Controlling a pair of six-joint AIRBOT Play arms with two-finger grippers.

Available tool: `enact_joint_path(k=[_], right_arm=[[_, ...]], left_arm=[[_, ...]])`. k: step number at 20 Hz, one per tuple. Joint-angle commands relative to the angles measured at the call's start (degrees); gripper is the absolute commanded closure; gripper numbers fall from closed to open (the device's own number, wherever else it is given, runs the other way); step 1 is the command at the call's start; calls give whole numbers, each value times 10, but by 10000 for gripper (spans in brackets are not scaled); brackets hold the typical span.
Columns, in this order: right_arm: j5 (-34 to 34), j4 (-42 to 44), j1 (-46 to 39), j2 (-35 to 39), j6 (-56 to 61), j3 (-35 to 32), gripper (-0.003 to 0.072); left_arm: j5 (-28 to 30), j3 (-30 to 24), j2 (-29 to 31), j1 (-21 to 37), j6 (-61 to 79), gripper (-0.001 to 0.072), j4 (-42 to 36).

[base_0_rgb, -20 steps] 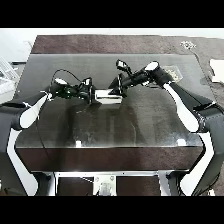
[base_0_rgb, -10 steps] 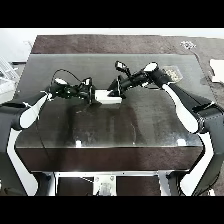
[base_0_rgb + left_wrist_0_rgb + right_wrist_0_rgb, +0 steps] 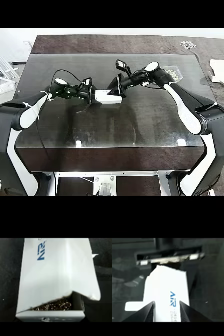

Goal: Fold the box and place the chain.

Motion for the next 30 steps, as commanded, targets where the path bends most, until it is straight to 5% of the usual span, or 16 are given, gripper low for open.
enact_joint_path(k=[1,10,19,30], right_arm=[[1,-1,0,9,4,5,321],[26,-32,0,8,17,-5,312],[-47,-41,2,6,11,-6,316],[-21,-42,8,6,14,-26,323]], left_arm=[[0,0,0,0,0,181,0],[0,0,0,0,0,181,0],[0,0,0,0,0,181,0],[0,0,0,0,0,181,0]])
